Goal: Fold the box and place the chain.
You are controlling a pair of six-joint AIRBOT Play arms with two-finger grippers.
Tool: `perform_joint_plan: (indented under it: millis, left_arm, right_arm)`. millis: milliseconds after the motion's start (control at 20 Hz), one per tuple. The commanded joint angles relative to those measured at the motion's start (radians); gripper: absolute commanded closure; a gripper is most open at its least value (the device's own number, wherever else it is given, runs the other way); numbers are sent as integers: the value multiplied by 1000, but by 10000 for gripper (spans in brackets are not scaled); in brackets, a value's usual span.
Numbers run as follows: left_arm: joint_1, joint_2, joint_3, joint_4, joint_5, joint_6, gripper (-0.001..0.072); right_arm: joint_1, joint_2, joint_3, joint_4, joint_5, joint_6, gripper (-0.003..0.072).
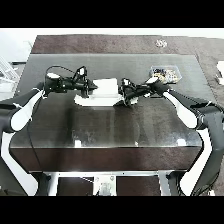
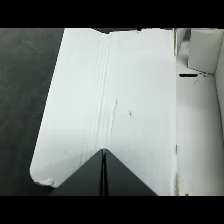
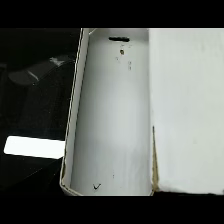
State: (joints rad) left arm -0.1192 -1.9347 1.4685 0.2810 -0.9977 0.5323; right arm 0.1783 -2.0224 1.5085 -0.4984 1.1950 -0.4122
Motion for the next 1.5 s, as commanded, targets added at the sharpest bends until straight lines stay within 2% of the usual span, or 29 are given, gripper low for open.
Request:
perform_joint_plan:
  millis: [0, 250, 400, 550, 600, 650, 700, 750, 800, 900, 1000, 1100, 1250, 1450]
  left_arm:
    - [1, -3, 1, 32, 10, -12, 690]
    - [1, 0, 19, 32, 3, -8, 691]
    - [4, 60, 49, 42, -60, -35, 691]
    - [4, 153, 49, 206, -124, -103, 688]
    - [4, 180, 49, 282, -158, -135, 624]
    - [4, 198, 49, 341, -180, -182, 312]
    - [4, 209, 49, 387, -195, -256, 30]
    - [4, 217, 50, 443, -212, -301, 53]
    - [4, 220, 49, 502, -236, -329, 109]
    - [4, 220, 44, 574, -256, -390, 108]
    - [4, 219, 35, 584, -262, -401, 108]
    - [8, 219, 21, 578, -258, -402, 109]
    - [63, 219, -41, 415, -252, -345, 109]
    - [89, 209, -70, 348, -232, -288, 109]
  right_arm:
    - [-1, 0, 0, 0, 0, 0, 217]
    - [-1, 0, 0, 0, 0, 0, 217]
    - [-1, 0, 0, 0, 0, 0, 217]
    - [-1, 0, 0, 0, 0, 0, 217]
    - [-1, 0, 0, 0, 0, 0, 217]
    - [-1, 0, 0, 0, 0, 0, 218]
    - [-1, 0, 0, 0, 0, 0, 217]
    - [-1, 0, 0, 0, 0, 0, 217]
    - [-1, 0, 0, 0, 0, 0, 217]
    - [-1, 0, 0, 0, 0, 0, 217]
    - [-1, 0, 0, 0, 0, 0, 217]
    - [-1, 0, 0, 0, 0, 0, 217]
    - [-1, 0, 0, 0, 0, 0, 217]
    - [-1, 0, 0, 0, 0, 0, 217]
